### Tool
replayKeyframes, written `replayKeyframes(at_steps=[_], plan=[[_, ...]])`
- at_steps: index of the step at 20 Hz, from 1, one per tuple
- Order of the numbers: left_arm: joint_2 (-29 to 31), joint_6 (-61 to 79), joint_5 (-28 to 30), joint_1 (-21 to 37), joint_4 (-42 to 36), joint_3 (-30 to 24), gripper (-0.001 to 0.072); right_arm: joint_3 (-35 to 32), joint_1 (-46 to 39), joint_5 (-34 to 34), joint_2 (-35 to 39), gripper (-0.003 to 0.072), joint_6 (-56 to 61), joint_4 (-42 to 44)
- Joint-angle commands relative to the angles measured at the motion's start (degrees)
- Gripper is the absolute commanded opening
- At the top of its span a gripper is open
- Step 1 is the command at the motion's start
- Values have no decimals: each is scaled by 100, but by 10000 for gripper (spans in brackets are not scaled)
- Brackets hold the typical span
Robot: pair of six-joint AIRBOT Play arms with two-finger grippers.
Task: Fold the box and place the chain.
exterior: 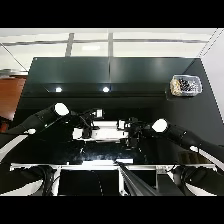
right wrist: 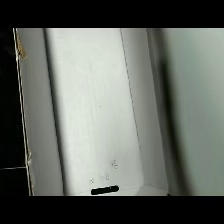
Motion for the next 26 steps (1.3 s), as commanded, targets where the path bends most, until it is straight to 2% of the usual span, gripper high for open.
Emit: replayKeyframes(at_steps=[1, 5, 6, 7, 14, 16, 17, 20, 21, 26], plan=[[0, 0, 2, -2, -2, 7, 34, 4, 4, -22, -4, 564, 9, 0], [0, 0, 0, -2, 0, 7, 34, 4, 4, -24, -4, 560, 9, -4], [0, 0, 0, -2, 0, 7, 34, 4, 4, -24, -4, 461, 9, -4], [0, 0, -2, -2, 0, 7, 34, 4, 4, -24, -4, 426, 9, -4], [9, -260, -20, -2, -9, 7, 52, 4, 4, -26, -4, 421, 9, -4], [48, -262, -70, -2, -11, 7, 255, 2, 4, -26, -4, 421, 9, -4], [87, -262, -131, 2, -9, 7, 286, 4, 4, -26, -4, 421, 11, -2], [267, -446, -146, 11, 4, 7, 548, 4, 4, -48, -4, 421, 28, 0], [350, -551, -155, 37, 4, 7, 587, 4, 4, -90, -4, 421, 72, 2], [1014, -1379, -387, 435, 509, 7, 587, 2, 4, -111, -4, 421, 116, 2]])
